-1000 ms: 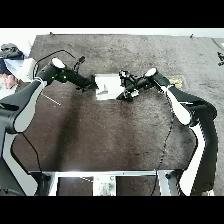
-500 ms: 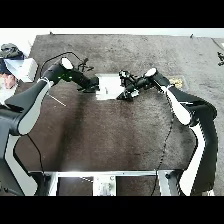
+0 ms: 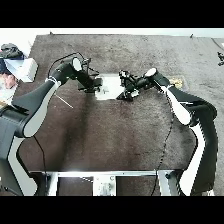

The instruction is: Fold the box and place the chain.

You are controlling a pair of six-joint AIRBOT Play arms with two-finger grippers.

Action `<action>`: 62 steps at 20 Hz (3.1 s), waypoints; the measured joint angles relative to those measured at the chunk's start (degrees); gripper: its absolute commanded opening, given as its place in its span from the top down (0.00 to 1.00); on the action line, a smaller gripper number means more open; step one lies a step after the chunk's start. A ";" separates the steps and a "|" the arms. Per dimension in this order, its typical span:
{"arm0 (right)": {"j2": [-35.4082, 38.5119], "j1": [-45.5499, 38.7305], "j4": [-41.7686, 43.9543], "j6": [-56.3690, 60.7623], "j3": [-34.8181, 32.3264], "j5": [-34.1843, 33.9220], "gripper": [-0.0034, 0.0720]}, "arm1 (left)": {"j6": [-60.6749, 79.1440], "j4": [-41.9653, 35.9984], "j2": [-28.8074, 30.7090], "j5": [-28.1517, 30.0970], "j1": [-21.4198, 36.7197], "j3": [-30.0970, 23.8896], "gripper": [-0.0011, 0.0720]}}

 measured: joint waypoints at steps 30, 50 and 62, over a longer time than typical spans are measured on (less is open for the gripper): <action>0.02 0.00 0.00 -0.02 0.00 0.00 0.60 | -17.62 21.73 -8.90 -8.09 -6.97 12.46 0.87; 0.00 0.02 0.00 -0.02 0.00 -0.02 0.60 | -1.40 17.53 -3.82 -10.32 -6.60 13.49 0.22; 0.02 0.02 0.00 -0.02 0.00 -0.13 0.60 | 34.21 -1.31 6.62 -10.80 4.98 10.69 0.22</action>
